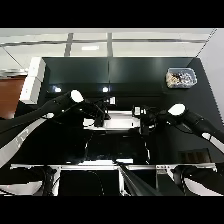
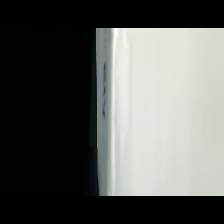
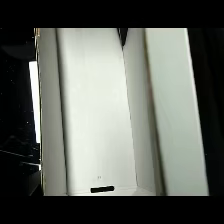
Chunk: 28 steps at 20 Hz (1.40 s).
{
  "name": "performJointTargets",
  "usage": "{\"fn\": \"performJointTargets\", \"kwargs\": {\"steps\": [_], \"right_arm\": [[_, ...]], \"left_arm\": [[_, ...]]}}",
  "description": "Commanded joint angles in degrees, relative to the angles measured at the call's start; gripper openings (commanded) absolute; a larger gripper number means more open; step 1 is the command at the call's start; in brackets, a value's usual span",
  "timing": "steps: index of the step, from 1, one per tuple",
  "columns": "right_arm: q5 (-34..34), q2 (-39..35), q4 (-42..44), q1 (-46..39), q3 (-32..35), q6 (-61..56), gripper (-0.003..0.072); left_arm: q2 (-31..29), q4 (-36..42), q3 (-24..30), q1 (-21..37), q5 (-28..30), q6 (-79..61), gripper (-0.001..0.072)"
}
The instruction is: Fold the box and place the chain.
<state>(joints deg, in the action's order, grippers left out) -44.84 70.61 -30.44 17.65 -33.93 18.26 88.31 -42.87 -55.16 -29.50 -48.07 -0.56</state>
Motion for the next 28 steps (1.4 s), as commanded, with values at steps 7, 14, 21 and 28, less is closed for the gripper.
{"fn": "performJointTargets", "kwargs": {"steps": [7,14,21,28], "right_arm": [[-1.11,3.23,-0.28,-0.61,0.02,0.83,0.0703],[-1.57,4.02,-1.16,-2.38,0.02,0.61,0.0703],[0.24,4.13,-2.01,-1.31,0.0,-0.63,0.0703],[1.79,4.44,-3.85,-0.15,-0.22,-2.84,0.0703]], "left_arm": [[0.07,0.04,-0.07,0.0,0.24,0.11,0.0026],[0.07,0.07,-0.07,-0.02,0.22,0.11,0.0026],[0.07,0.04,-0.07,-0.02,0.24,0.11,0.0026],[0.07,0.04,-0.07,-0.02,0.24,0.11,0.0026]]}}
